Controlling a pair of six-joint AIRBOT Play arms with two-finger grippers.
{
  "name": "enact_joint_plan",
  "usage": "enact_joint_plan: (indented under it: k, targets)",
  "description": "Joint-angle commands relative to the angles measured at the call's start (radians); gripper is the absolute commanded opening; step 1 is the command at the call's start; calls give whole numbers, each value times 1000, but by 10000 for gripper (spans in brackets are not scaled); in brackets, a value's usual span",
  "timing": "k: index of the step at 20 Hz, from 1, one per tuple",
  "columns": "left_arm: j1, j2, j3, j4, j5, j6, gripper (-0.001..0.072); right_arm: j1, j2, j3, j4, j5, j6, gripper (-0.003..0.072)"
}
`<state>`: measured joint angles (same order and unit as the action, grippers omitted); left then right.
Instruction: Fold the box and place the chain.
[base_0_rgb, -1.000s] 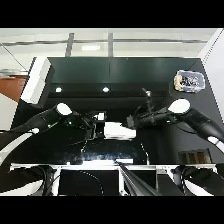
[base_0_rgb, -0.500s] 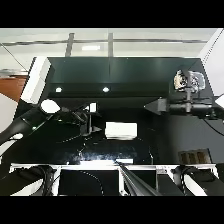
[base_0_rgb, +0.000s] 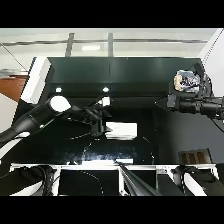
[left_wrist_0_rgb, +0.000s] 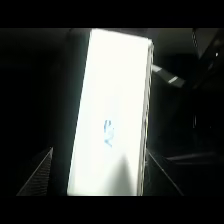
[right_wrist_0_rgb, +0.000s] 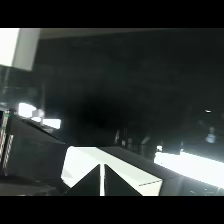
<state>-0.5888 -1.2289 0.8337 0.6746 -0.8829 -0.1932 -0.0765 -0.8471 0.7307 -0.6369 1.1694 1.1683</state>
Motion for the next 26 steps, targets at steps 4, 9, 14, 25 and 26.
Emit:
enact_joint_plan:
  k: [4,9,14,25,26]
  targets:
    - [-132,-133,119,9,37,-32,711,-4,1,-1,-52,-6,-4,38]
    - [-171,-172,119,98,63,-50,710,-4,1,-1,-53,-17,-29,37]
    - [-171,-174,119,99,75,-58,710,-4,1,-1,-53,-29,-50,38]
    - [-171,-187,119,99,70,-73,710,-4,1,-1,-53,-30,-58,37]
    - [-172,-187,119,99,69,-74,710,-4,1,-1,-53,-30,-58,37]
